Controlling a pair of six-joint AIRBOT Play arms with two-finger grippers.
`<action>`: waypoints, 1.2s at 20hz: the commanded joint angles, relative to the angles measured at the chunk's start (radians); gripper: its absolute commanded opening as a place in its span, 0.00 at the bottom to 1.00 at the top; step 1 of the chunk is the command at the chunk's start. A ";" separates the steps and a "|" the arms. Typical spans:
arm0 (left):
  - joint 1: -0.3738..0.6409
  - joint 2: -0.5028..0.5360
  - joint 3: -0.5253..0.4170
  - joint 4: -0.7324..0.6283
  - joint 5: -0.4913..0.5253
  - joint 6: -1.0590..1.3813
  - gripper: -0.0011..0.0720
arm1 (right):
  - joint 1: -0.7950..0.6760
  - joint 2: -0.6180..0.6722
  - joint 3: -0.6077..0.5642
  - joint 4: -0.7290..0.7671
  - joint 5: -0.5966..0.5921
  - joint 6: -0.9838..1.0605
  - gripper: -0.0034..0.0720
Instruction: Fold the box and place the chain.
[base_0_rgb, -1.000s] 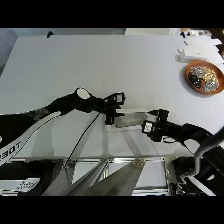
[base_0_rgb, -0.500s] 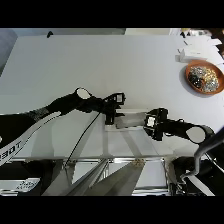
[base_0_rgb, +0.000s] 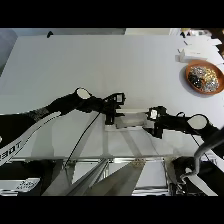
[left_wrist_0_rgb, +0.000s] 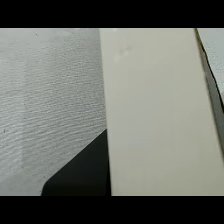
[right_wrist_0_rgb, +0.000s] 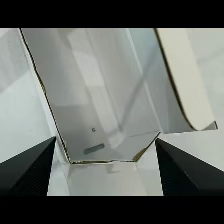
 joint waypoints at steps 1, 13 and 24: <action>0.000 0.000 0.000 0.000 0.000 0.000 0.03 | -0.037 -0.048 0.011 0.047 0.032 -0.049 0.95; 0.000 0.000 0.000 0.000 0.000 0.000 0.03 | 0.001 -0.122 0.011 0.066 0.094 -0.122 0.94; 0.000 0.000 0.000 0.000 0.000 0.000 0.03 | 0.035 -0.175 0.011 0.075 0.036 -0.174 0.87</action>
